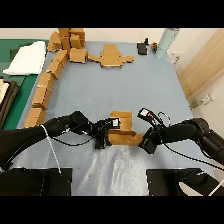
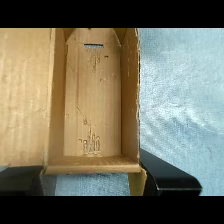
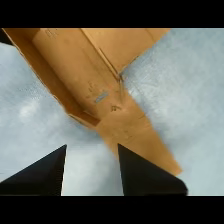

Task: Fold the box.

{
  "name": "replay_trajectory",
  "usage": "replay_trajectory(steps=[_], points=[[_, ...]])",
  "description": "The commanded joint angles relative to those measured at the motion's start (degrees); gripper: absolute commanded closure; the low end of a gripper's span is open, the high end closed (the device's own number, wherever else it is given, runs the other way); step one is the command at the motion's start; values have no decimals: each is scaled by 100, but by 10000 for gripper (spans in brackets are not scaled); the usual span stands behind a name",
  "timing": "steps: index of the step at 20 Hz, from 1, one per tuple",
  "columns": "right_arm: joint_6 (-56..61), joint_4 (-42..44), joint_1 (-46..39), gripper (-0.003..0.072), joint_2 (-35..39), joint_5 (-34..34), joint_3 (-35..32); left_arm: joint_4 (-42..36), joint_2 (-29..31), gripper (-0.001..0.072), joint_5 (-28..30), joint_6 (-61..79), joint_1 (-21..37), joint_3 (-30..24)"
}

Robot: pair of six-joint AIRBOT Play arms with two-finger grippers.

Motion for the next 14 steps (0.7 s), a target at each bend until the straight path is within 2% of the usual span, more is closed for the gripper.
replay_trajectory(steps=[1, 4, 8, 11, 13, 14], points=[[-1364, -227, 2, 84, -155, 772, -155, 0, -4, 286, 2, 2, 0, 4], [-1952, -127, 2, 72, -433, 1257, -155, 0, -2, 285, 4, 2, 0, 2], [-2347, 361, 2, 76, -721, 1451, -155, 0, -2, 285, 0, 2, 0, 2], [-2785, 457, 2, 320, -737, 1464, -155, 0, -4, 286, 2, 2, 0, 4], [-2813, 461, 4, 445, -737, 1460, -155, 0, -2, 286, 2, 2, 0, 4], [-2820, 476, 35, 472, -737, 1469, -155, 0, -4, 286, 2, 2, 0, 4]])
